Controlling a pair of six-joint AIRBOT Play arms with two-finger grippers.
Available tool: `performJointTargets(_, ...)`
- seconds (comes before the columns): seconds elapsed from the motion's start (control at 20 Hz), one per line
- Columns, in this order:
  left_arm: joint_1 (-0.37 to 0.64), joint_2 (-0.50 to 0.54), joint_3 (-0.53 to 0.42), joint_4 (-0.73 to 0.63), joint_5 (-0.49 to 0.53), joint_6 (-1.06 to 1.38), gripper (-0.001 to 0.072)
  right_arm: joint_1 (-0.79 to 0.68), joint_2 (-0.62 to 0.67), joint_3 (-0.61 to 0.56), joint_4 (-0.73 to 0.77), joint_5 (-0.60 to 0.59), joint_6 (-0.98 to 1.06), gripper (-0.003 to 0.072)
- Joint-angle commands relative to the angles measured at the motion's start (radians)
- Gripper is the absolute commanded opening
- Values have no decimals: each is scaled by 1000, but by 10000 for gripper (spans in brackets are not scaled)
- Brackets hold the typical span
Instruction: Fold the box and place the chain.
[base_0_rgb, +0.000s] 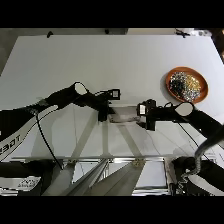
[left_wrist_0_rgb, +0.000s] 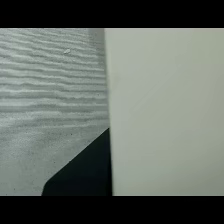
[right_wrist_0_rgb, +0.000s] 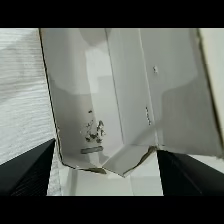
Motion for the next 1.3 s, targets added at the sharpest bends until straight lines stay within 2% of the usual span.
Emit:
performJointTargets(0.0,0,-1,1,0,0,0,12,0,-28,16,-2,71,-45,701)
performJointTargets(0.45,0,-1,1,0,0,0,12,0,-93,24,-32,89,-46,701)
performJointTargets(1.0,0,-1,1,0,0,0,12,0,-199,72,34,87,-75,691)
performJointTargets(1.25,0,-1,1,0,0,0,12,0,-215,92,34,87,-75,643)
